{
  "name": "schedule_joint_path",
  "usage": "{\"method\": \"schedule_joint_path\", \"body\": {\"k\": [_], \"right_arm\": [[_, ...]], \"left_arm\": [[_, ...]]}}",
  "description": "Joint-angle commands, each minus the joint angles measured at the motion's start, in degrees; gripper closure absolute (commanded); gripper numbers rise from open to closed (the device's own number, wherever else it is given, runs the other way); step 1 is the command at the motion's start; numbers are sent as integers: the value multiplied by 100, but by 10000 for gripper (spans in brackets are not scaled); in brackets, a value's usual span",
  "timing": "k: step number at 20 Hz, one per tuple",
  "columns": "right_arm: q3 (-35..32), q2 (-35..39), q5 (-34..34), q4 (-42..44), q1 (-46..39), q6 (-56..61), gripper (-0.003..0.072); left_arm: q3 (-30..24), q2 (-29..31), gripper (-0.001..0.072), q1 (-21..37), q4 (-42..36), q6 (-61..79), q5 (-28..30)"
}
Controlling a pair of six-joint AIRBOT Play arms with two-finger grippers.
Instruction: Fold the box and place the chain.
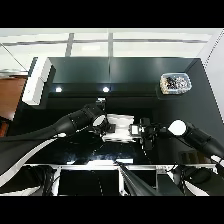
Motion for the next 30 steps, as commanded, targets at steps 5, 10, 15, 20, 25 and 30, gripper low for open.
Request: {"method": "schedule_joint_path", "body": {"k": [5,10,15,20,25,30], "right_arm": [[4,-20,-245,13,153,809,420],[4,-90,-645,177,483,1154,449],[4,-280,-866,461,485,1244,448],[4,-282,-866,446,483,1244,440],[4,-282,-876,413,483,1244,244],[4,-282,-872,415,483,1244,367]], "left_arm": [[-2,-7,676,-2,0,37,0],[-2,-9,676,-2,0,37,0],[-2,-9,676,-2,-2,37,-4],[-2,-13,676,-2,-4,37,-9],[-2,-13,676,-2,-4,35,-22],[-2,-13,676,-2,-4,35,-22]]}}
